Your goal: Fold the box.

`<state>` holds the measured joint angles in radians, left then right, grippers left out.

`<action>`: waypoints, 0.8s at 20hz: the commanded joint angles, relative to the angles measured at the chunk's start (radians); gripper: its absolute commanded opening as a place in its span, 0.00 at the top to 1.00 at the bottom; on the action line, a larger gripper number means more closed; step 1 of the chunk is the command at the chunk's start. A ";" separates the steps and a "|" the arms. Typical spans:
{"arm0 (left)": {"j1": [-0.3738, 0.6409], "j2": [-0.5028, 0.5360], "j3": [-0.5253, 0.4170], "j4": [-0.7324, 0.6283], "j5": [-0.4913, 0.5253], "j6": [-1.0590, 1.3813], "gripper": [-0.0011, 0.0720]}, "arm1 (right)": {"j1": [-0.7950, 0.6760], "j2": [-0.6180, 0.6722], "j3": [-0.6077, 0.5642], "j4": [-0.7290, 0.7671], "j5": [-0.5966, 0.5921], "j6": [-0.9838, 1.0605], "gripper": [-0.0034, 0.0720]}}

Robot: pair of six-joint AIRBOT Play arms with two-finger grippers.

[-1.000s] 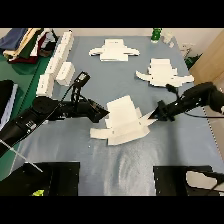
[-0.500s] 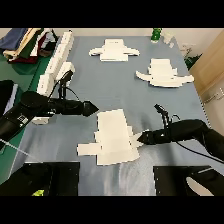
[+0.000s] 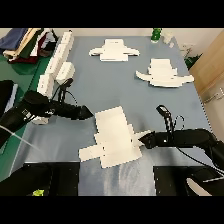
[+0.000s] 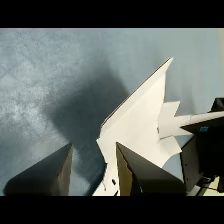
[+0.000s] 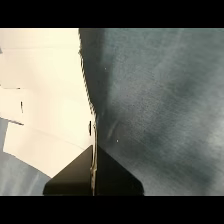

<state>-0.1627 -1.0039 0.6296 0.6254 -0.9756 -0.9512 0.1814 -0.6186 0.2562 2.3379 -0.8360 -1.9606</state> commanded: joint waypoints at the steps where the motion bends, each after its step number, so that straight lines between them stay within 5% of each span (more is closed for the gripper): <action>1: 0.016 -0.137 0.002 0.001 -0.053 0.101 0.42 | 0.003 0.010 -0.002 -0.007 0.007 -0.007 0.96; 4: 0.014 -0.270 0.032 -0.118 -0.102 0.264 0.42 | 0.003 0.010 -0.002 -0.008 0.007 -0.003 0.96; 10: 0.007 -0.483 0.147 -0.352 -0.405 0.460 0.42 | 0.003 0.009 -0.002 -0.008 0.007 -0.003 0.96; 15: -0.072 -0.558 0.170 -0.344 -0.414 0.482 0.43 | 0.003 0.009 -0.002 -0.008 0.007 -0.003 0.96; 16: -0.082 -0.565 0.171 -0.343 -0.414 0.493 0.58 | 0.003 0.009 -0.002 -0.008 0.007 -0.003 0.96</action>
